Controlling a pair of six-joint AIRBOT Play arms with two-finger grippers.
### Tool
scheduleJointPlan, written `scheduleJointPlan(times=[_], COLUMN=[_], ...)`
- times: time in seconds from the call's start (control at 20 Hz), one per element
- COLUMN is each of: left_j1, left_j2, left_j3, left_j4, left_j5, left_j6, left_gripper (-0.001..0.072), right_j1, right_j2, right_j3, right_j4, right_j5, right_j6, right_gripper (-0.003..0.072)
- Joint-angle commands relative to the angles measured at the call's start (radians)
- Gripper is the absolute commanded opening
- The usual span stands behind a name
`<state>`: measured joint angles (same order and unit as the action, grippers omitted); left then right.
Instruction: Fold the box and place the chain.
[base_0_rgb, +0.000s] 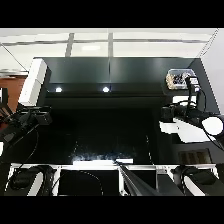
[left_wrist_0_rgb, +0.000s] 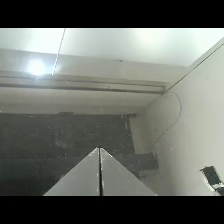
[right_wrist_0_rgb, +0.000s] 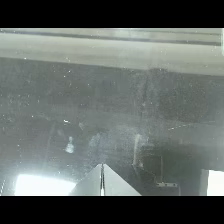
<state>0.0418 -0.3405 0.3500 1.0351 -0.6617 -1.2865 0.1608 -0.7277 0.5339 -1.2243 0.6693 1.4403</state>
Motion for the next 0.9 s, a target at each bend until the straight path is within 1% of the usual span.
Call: scheduleJointPlan(times=[0.0, 0.65, 0.75, 0.85], left_j1=[-0.001, -0.001, -0.001, -0.001], left_j2=[0.001, 0.001, 0.001, 0.0], left_j3=[0.0, 0.0, 0.0, 0.0], left_j4=[0.0, -0.001, -0.036, -0.055], left_j5=[0.0, 0.001, 0.008, 0.069], left_j6=[0.0, 0.0, -0.001, -0.001], left_gripper=[0.0025, 0.0025, 0.0025, 0.0025], right_j1=[0.001, 0.001, 0.001, 0.002], right_j2=[0.001, 0.001, 0.001, 0.001], right_j3=[0.0, 0.0, 0.0, 0.0], right_j4=[0.0, 0.002, 0.023, 0.062], right_j5=[0.0, -0.001, -0.001, -0.027], right_j6=[0.0, 0.003, 0.003, 0.003], right_gripper=[0.0016, 0.0016, 0.0016, 0.0016])
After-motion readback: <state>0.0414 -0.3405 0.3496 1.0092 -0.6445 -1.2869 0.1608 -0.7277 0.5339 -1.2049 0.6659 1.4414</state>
